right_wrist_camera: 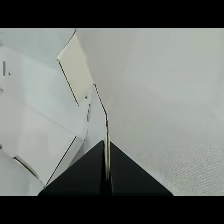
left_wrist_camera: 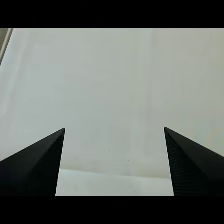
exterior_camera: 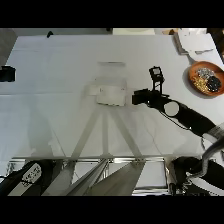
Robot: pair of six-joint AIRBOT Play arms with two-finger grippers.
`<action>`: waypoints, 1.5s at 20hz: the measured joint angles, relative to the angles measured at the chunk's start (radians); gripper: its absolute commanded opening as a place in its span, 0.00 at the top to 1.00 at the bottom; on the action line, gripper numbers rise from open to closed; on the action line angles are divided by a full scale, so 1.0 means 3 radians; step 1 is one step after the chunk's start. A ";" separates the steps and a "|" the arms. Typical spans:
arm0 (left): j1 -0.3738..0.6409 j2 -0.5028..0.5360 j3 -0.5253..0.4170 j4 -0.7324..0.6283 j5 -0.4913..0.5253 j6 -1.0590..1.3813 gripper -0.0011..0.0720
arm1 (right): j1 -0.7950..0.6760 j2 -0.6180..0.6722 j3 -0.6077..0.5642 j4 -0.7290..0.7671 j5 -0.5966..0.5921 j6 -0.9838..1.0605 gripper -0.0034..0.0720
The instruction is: Fold the box and place the chain.
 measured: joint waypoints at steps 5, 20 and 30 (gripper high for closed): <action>0.0000 0.0000 0.0000 0.0000 0.0000 0.0000 0.03 | 0.0121 0.0014 -0.0125 0.0041 -0.0242 0.0001 0.94; 0.0000 0.0000 0.0000 0.0000 0.0001 0.0000 0.03 | 0.0144 -0.0148 -0.0154 0.0084 -0.0366 0.0031 0.94; 0.0000 0.0000 0.0000 0.0000 0.0000 0.0000 0.03 | 0.0144 -0.0156 -0.0154 0.0163 -0.0548 0.0173 0.94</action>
